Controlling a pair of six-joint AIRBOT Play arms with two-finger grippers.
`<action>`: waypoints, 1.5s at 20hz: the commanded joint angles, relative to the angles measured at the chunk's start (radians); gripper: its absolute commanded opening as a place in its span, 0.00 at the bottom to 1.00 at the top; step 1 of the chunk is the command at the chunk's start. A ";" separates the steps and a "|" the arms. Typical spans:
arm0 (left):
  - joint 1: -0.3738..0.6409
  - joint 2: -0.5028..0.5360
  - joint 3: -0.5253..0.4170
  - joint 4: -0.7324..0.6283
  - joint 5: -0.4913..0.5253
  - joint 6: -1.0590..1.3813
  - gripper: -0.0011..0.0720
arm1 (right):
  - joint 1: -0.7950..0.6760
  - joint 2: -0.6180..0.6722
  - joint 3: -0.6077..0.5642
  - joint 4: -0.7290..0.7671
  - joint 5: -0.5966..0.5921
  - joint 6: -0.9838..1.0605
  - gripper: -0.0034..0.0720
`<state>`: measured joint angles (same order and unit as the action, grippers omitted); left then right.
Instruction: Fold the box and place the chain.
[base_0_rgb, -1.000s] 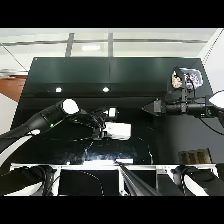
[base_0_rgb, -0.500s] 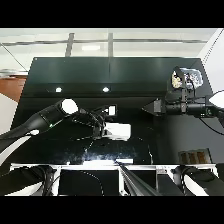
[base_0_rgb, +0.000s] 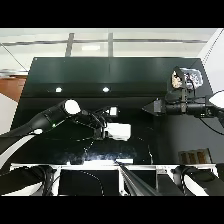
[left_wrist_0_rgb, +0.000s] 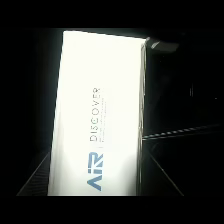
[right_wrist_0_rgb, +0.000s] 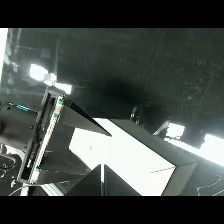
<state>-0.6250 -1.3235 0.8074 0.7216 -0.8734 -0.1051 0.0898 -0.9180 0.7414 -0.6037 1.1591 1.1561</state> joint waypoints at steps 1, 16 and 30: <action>-0.023 -0.008 0.000 0.004 0.040 -0.003 0.99 | -0.001 0.001 0.001 0.000 -0.002 0.000 0.08; 0.267 -0.023 0.100 0.150 0.023 -0.352 0.41 | -0.055 0.001 0.001 0.001 -0.072 0.000 0.08; 1.021 -0.521 0.905 0.484 0.043 -0.946 0.41 | -0.058 0.001 0.001 0.034 -0.129 0.000 0.08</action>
